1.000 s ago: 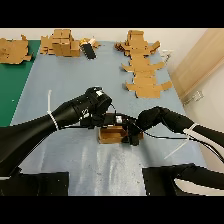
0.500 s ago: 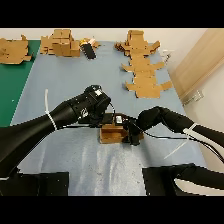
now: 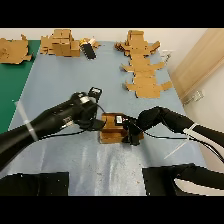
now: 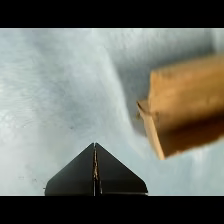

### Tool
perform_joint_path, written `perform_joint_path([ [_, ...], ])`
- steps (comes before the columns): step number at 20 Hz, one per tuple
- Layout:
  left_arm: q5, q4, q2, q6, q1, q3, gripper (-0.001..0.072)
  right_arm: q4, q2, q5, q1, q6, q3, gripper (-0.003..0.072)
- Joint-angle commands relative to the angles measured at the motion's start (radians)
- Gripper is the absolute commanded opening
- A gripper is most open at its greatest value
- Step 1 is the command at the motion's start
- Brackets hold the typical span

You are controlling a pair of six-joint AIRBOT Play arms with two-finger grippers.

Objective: Fold the box.

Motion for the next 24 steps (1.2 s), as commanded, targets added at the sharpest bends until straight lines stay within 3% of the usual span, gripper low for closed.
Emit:
perform_joint_path([
  [1, 0.076, -0.307, 0.137, 0.588, 0.132, -0.167, 0.0011, 0.000, 0.001, 0.000, 0.001, 0.000, 0.001, 0.0452],
  [4, -0.021, -0.443, 0.127, 0.950, 0.324, -0.210, 0.0012, 0.000, 0.001, 0.000, 0.001, 0.000, 0.001, 0.0452],
  [6, 0.013, -0.455, 0.097, 1.059, 0.410, -0.211, 0.0012, 0.000, 0.001, 0.000, 0.001, 0.000, 0.001, 0.0452],
  [10, 0.346, -0.458, 0.038, 1.151, 0.462, -0.211, 0.0012, 0.000, 0.001, 0.000, 0.001, 0.000, 0.001, 0.0452],
  [12, 0.424, -0.574, 0.024, 1.351, 0.456, -0.212, 0.0012, 0.000, 0.001, 0.000, 0.001, 0.000, 0.001, 0.0452],
  [16, 0.374, -0.909, 0.021, 1.737, 0.478, -0.247, 0.0012, 0.000, 0.000, 0.000, 0.001, 0.000, 0.001, 0.0452],
  [18, 0.312, -0.895, 0.021, 1.889, 0.481, -0.278, 0.0012, 0.000, 0.001, 0.000, 0.001, 0.000, 0.001, 0.0452],
  [22, 0.308, -0.902, 0.038, 1.956, 0.481, -0.362, 0.0010, 0.000, 0.001, 0.000, 0.001, 0.000, 0.001, 0.0452],
  [24, 0.307, -0.961, 0.101, 2.037, 0.481, -0.423, 0.0010, 0.000, 0.000, 0.000, 0.001, 0.000, 0.001, 0.0452],
])
